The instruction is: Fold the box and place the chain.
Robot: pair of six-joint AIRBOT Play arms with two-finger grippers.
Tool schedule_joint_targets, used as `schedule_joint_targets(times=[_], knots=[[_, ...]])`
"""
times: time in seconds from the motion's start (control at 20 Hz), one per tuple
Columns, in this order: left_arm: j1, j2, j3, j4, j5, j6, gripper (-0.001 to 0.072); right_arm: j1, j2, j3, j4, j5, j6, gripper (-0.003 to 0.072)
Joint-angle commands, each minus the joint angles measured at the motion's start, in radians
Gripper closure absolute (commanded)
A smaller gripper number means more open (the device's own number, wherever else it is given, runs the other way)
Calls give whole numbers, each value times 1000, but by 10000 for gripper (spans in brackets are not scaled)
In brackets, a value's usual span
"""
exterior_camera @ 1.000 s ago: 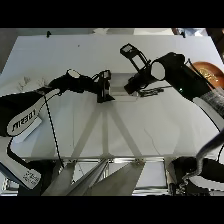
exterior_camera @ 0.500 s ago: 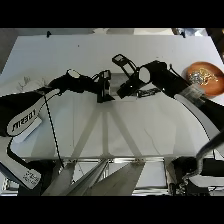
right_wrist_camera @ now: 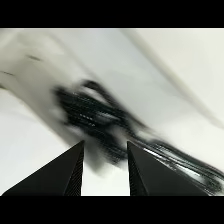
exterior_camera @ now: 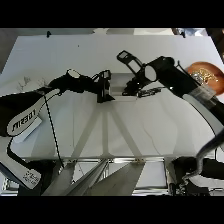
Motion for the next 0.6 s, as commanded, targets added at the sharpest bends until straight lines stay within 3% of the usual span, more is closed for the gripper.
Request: schedule_joint_targets(times=[0.0,0.15,0.25,0.55], knots=[[1,0,0,0,0,0,429,-93,55,0,-107,64,1,388],[1,0,0,0,0,0,429,-233,41,-1,-95,115,1,359],[1,0,0,0,0,0,429,-317,15,-1,-72,117,-1,202],[1,0,0,0,0,0,429,-400,-135,-1,6,104,-87,141]])
